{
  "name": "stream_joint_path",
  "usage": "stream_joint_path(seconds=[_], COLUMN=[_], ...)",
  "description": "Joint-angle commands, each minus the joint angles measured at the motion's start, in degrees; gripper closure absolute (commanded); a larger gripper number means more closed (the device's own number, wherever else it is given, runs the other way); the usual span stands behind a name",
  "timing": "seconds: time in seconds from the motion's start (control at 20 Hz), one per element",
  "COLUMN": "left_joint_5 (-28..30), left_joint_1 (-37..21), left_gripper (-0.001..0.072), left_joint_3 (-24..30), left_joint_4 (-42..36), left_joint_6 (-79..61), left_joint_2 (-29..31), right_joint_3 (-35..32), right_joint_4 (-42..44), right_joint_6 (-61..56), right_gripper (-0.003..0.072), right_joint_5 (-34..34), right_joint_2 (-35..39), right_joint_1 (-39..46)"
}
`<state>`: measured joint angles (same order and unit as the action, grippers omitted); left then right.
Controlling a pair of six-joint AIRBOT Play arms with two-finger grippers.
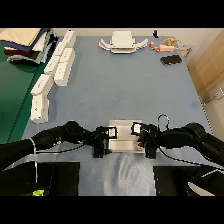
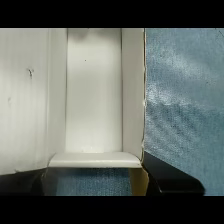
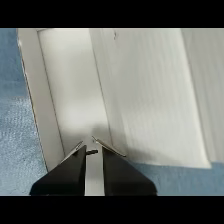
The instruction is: Fold the box.
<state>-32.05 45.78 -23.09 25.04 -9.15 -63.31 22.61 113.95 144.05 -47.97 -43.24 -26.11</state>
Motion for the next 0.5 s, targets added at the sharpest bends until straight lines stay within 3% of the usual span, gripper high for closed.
stream_joint_path(seconds=[0.0, 0.15, 0.2, 0.4, 0.45], left_joint_5=[0.02, 0.02, 0.02, 0.02, 0.02], left_joint_1=[-0.04, -0.04, -0.04, -0.04, -0.04], left_gripper=[0.0223, 0.0223, 0.0223, 0.0223, 0.0223], left_joint_3=[-0.07, -0.07, -0.07, -0.07, -0.07], left_joint_4=[0.02, 0.02, 0.02, 0.04, 0.02], left_joint_6=[-0.02, -0.02, -0.04, -0.02, -0.02], left_joint_2=[0.04, 0.04, 0.04, 0.04, 0.04], right_joint_3=[-0.02, -0.02, -0.02, -0.02, -0.02], right_joint_4=[1.75, 2.29, 2.49, 2.95, 2.89], right_joint_6=[0.00, 0.00, 0.00, 0.02, 0.02], right_gripper=[0.0532, 0.0509, 0.0448, 0.0422, 0.0218], right_joint_5=[0.20, 0.20, 0.20, 0.26, 0.94], right_joint_2=[-0.02, -0.02, -0.02, -0.02, -0.02], right_joint_1=[-0.07, -0.07, -0.07, -0.04, -0.04])
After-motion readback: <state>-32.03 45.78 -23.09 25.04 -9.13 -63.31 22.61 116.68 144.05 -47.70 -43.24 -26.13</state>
